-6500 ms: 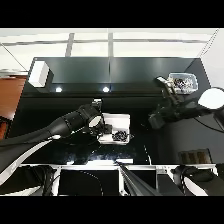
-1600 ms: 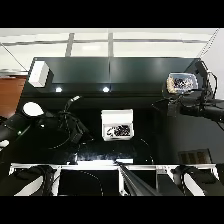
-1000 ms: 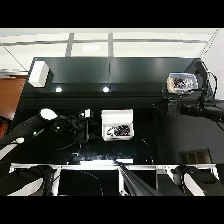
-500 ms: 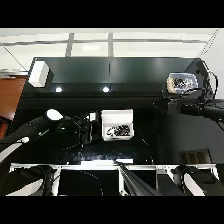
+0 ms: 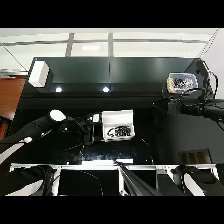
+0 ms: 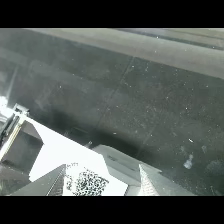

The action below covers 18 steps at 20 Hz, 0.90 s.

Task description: Fold the box and place the chain.

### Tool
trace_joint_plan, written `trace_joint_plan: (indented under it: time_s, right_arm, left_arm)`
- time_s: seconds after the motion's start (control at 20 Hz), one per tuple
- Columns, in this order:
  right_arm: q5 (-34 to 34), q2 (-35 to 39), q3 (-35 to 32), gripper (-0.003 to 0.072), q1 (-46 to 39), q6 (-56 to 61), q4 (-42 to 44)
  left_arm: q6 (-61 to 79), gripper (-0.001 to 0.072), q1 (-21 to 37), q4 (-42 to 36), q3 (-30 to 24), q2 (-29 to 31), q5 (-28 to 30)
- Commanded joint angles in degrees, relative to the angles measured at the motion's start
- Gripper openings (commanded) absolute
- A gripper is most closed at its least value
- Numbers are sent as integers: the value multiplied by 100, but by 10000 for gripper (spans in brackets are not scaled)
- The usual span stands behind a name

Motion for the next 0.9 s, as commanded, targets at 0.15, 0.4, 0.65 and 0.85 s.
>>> trace_joint_plan:
  time_s: [0.15, 0.4, 0.65, 0.85]
  right_arm:
    - [0, 2, 4, 545, 0, 0, -136]
    - [0, 2, 2, 545, 0, 0, -354]
    - [0, 2, 2, 546, 0, 0, -354]
    - [0, 2, 2, 546, 0, 0, -354]
  left_arm:
    - [-131, 701, -68, -107, 20, -15, 214]
    - [-157, 699, -219, -214, 22, -20, 299]
    - [-155, 699, -267, -219, 26, -24, 304]
    - [-177, 699, -273, -232, 26, -24, 334]
